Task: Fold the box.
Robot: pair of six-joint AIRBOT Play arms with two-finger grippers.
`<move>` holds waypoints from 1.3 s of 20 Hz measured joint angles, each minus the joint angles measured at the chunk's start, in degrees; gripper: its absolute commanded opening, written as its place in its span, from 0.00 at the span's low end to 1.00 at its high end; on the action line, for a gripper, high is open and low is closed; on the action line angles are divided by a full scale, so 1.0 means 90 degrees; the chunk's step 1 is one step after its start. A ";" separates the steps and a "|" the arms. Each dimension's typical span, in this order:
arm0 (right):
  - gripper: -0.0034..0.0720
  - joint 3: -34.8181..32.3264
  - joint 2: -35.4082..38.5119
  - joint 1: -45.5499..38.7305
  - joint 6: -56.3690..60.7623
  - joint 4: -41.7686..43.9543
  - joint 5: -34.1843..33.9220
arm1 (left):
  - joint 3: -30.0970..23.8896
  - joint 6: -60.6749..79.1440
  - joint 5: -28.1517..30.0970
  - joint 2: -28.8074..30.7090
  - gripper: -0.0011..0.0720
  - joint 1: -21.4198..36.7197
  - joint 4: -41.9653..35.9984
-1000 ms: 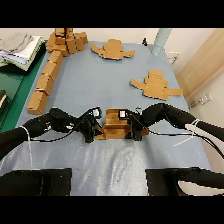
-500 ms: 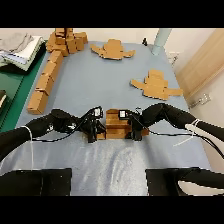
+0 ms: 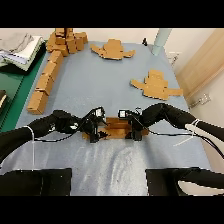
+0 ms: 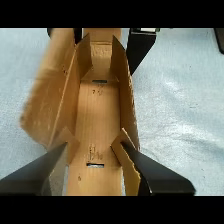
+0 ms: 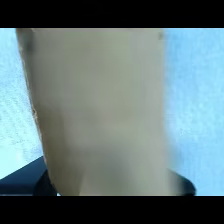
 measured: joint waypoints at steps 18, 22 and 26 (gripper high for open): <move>0.65 0.0000 0.0000 0.0000 0.0012 0.0012 0.0000 | -0.0002 -0.6035 0.0311 0.2237 0.03 0.0435 0.3769; 0.65 0.0000 0.0000 0.0000 0.0010 0.0010 0.0000 | -0.0075 -1.0615 -0.0253 0.2786 0.03 0.1219 0.5646; 0.65 0.0000 0.0000 0.0000 0.0007 0.0010 0.0000 | -0.0352 -1.2689 -0.0585 0.2657 0.03 0.1540 0.6263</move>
